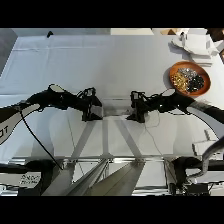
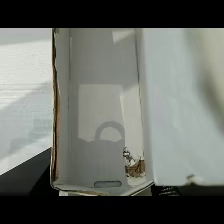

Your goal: Fold the box and place the chain.

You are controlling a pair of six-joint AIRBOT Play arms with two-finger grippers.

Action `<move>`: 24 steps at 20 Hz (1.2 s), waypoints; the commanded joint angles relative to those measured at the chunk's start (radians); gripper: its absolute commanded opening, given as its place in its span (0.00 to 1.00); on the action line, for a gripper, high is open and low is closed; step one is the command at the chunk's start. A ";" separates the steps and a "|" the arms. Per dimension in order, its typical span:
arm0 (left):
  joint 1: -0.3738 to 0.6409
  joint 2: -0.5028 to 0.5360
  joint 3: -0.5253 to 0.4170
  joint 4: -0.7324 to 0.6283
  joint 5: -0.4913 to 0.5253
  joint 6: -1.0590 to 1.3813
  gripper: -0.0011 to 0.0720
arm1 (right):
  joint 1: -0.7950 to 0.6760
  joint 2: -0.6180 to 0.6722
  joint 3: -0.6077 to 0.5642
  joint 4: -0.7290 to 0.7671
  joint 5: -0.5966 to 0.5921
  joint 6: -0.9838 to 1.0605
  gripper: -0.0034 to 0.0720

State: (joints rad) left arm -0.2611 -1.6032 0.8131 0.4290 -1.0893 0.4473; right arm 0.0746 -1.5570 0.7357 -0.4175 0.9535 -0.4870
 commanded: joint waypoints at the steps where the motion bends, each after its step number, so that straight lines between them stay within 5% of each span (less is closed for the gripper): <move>1: -0.010 0.000 0.001 -0.001 0.001 -0.032 0.98 | 0.000 0.000 0.001 0.000 0.001 0.000 0.57; 11: -0.060 0.000 0.000 -0.003 0.136 -0.025 0.97 | 0.000 0.000 0.001 0.000 0.001 0.000 0.57; 22: -0.127 0.003 0.000 0.042 0.174 -0.018 0.96 | 0.000 0.000 0.001 0.000 0.001 0.000 0.57; 23: -0.127 0.003 0.000 0.042 0.174 -0.018 0.83 | 0.000 0.000 0.001 0.000 0.001 0.000 0.57; 24: -0.127 0.003 0.000 0.043 0.174 -0.018 0.60 | 0.000 0.000 0.001 0.000 0.001 0.000 0.57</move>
State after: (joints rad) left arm -0.3859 -1.6001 0.8139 0.4660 -0.9203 0.4294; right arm 0.0742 -1.5570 0.7361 -0.4175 0.9512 -0.4873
